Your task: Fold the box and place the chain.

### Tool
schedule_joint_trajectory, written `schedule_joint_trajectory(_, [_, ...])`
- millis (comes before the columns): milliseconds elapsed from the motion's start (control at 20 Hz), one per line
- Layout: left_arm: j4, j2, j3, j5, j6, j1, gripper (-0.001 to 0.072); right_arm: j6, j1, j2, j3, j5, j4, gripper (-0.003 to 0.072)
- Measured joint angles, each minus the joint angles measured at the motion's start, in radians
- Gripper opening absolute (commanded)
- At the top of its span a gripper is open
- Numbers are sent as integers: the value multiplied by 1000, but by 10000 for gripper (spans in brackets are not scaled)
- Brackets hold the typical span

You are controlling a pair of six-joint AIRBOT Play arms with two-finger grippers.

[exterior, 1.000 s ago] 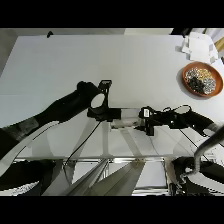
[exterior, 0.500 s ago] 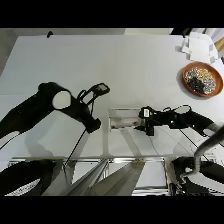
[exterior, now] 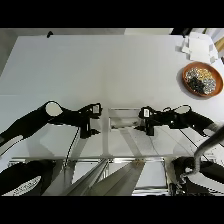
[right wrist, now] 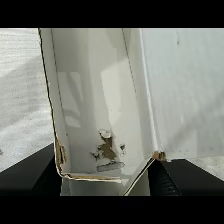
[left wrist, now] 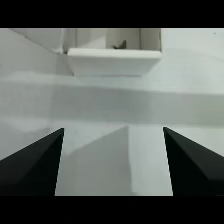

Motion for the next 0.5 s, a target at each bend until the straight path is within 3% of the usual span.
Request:
schedule_joint_trajectory(200, [-175, -93, -14, 74, 216, -27, 696, 0, 0, 0, 0, 0, 0, 335])
schedule_joint_trajectory(500, [-335, -147, -19, 181, 360, -88, 702, 0, 0, 0, 0, 0, 0, 335])
